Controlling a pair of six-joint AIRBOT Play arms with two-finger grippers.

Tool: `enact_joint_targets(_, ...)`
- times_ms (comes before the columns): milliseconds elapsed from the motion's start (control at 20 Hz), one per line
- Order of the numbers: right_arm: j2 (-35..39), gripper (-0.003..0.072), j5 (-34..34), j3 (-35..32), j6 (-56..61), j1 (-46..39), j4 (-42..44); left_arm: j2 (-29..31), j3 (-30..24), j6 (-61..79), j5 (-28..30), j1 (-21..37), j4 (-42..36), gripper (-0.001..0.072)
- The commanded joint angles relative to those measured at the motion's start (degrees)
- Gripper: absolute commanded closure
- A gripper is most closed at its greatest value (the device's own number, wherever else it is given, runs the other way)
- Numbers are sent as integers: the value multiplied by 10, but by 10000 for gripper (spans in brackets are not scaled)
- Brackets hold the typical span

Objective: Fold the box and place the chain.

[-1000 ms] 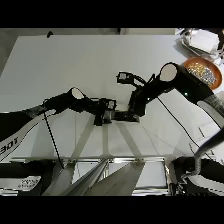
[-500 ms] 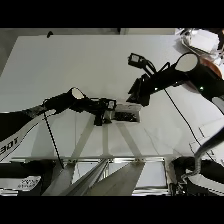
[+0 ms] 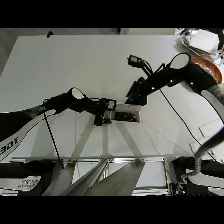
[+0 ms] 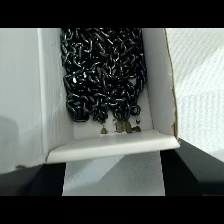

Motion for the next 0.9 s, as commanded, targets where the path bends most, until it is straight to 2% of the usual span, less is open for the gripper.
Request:
enact_joint_targets(0,-12,310,16,-16,-5,16,-19,0,1,0,0,0,0,434)
enact_joint_targets(350,-12,332,-10,-35,-4,31,-48,0,1,0,0,0,0,434)
enact_joint_targets(500,10,309,-22,-35,-7,30,-43,0,1,0,0,0,0,434)
enact_joint_targets(550,25,262,-31,-35,-12,26,-39,0,1,0,0,0,0,434)
enact_joint_targets(700,67,262,-50,-35,-35,1,-9,0,1,0,0,0,0,434)
enact_joint_targets(850,73,266,-53,-35,-51,-23,40,0,1,0,0,0,0,434)
